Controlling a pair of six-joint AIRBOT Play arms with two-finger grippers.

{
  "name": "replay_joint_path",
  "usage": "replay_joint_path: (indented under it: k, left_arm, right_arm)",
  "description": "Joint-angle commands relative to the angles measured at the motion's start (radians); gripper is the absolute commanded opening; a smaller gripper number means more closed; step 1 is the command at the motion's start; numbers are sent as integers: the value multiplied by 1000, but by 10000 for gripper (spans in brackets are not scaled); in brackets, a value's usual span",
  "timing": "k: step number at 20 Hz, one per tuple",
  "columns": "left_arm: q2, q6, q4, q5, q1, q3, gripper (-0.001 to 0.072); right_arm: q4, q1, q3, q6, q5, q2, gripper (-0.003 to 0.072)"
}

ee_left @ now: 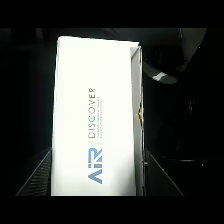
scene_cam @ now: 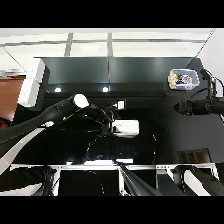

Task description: Fold the box and place the chain.

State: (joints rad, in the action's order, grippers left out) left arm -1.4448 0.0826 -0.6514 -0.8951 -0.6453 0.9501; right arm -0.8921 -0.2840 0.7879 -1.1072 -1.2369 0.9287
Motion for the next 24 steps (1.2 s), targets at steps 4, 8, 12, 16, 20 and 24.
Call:
replay_joint_path:
  k: [4,8,12,16,20,24]
  left_arm:
    - [-1,0,-25,-3,0,0,702]
    - [-1,0,-25,-4,0,0,702]
    - [-1,1,-25,-6,0,0,703]
    - [-1,1,-25,-6,-9,0,703]
    - [-1,1,-26,-6,-21,-1,704]
    - [-1,1,-30,-3,-21,-1,704]
  right_arm:
    - [0,0,0,0,0,0,8]
    - [0,0,0,0,0,0,8]
    - [0,0,0,0,0,0,8]
    - [0,0,0,-1,0,0,8]
    - [1,0,0,-8,0,0,8]
    - [0,0,0,-9,0,0,8]
